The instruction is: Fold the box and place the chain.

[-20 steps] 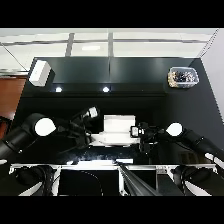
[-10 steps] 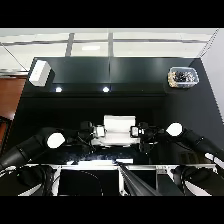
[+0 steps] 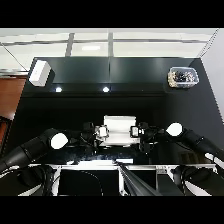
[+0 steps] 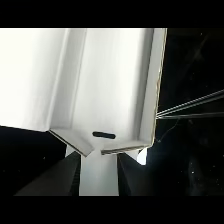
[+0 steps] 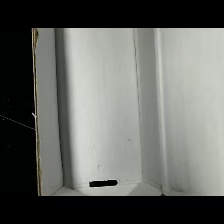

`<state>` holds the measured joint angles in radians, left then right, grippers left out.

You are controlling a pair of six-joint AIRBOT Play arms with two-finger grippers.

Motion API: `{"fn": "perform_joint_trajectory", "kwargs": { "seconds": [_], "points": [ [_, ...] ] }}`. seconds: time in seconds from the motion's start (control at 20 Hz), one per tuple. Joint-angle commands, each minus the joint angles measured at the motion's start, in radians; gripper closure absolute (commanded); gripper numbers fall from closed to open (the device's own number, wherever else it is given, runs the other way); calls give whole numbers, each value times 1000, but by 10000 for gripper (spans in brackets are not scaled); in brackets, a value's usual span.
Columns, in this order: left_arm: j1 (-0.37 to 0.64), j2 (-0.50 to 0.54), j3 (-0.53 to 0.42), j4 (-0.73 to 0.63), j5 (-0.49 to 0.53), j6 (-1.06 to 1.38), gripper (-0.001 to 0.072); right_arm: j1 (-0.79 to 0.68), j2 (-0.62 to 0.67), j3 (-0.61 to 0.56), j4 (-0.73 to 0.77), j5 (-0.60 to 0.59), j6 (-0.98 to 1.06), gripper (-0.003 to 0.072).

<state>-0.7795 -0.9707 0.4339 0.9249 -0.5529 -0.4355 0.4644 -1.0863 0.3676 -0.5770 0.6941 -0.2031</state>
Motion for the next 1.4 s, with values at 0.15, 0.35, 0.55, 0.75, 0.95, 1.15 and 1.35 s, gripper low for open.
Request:
{"fn": "perform_joint_trajectory", "kwargs": {
  "seconds": [0.15, 0.35, 0.55, 0.75, 0.95, 1.15, 1.35],
  "points": [
    [-12, -9, 2, -195, 35, 2, 487, 1, 1, 1, 1, 1, 0, 262],
    [-12, -56, 2, -260, 55, 2, 487, 1, 1, 1, 1, 1, 0, 262],
    [-12, -79, 2, -256, 56, 2, 487, 1, 1, 1, 1, 1, 0, 262],
    [-12, -79, 3, -256, 56, 2, 224, 1, 1, 1, 1, 1, 0, 262],
    [-12, -79, 3, -256, 48, 2, 222, 1, 1, 1, 1, 1, 1, 262],
    [15, -68, 24, -139, -31, -122, 680, 1, 1, 1, 1, 1, 1, 262],
    [176, 27, 40, 135, -211, -463, 680, 1, 1, 1, 1, 1, 1, 262]
  ]
}}
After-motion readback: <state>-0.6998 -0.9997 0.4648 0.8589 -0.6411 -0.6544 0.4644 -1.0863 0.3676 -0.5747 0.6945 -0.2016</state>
